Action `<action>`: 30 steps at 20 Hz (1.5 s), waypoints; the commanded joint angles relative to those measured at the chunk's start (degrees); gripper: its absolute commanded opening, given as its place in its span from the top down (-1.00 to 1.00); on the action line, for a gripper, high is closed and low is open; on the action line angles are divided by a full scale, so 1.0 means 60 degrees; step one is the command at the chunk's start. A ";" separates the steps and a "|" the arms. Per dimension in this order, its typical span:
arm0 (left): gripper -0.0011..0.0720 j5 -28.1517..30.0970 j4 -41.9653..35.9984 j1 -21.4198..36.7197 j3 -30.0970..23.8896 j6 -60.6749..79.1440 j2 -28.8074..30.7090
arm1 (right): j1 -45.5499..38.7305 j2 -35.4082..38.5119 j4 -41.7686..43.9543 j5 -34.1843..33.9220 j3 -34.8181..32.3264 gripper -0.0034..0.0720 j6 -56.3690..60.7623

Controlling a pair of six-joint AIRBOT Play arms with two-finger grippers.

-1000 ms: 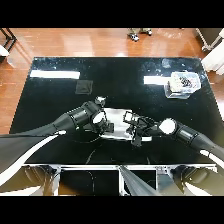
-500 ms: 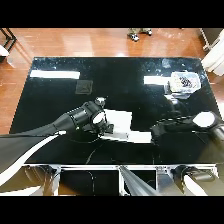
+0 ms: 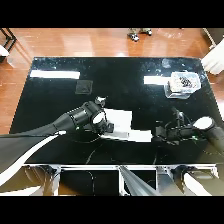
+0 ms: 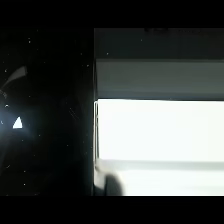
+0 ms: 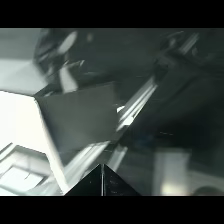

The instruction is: Fold the box and place the chain.

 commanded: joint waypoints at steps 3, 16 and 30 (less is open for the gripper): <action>0.91 0.0073 -0.0007 0.0007 0.0004 0.0018 -0.0004 | 0.1650 -0.0663 0.1690 -0.1089 0.0270 -0.01 -0.0342; 0.91 0.0055 -0.0004 0.0007 0.0004 0.0018 -0.0004 | 0.2331 -0.0663 0.2739 0.0397 0.1515 -0.78 -0.0750; 0.91 0.0044 0.0000 0.0007 0.0004 0.0022 -0.0004 | 0.4007 -0.0663 0.1963 -0.1592 0.1690 -0.50 0.1359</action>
